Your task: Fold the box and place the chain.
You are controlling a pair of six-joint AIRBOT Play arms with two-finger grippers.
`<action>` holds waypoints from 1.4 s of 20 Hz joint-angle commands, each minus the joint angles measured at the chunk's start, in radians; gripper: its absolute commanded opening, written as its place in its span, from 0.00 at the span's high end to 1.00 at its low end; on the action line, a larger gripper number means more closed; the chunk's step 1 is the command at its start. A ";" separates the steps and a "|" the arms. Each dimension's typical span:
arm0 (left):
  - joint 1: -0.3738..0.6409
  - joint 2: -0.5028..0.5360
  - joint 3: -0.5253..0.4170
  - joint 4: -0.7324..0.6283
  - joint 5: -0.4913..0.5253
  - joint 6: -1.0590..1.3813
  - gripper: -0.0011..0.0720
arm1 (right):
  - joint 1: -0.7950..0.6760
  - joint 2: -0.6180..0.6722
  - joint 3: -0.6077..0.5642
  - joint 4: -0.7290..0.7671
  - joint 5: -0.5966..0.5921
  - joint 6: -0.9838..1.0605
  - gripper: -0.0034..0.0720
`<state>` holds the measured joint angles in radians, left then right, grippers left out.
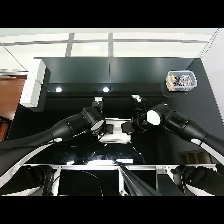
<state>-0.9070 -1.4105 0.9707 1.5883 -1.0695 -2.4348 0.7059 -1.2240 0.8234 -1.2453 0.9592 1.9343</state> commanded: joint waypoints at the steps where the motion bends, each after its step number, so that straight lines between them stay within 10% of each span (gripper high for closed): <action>1: 0.001 0.000 0.000 0.000 -0.001 0.000 0.95 | 0.039 -0.001 0.002 -0.093 0.000 0.106 0.46; 20: 0.001 0.000 0.000 0.000 -0.001 0.000 0.95 | 0.126 -0.146 0.087 -0.161 0.077 0.386 0.46; 24: 0.001 0.000 0.000 0.000 -0.001 0.000 0.95 | 0.126 -0.153 0.087 -0.154 0.065 0.391 0.88; 28: 0.001 0.000 0.000 0.000 -0.001 0.000 0.95 | 0.125 -0.153 0.087 -0.154 0.063 0.404 0.93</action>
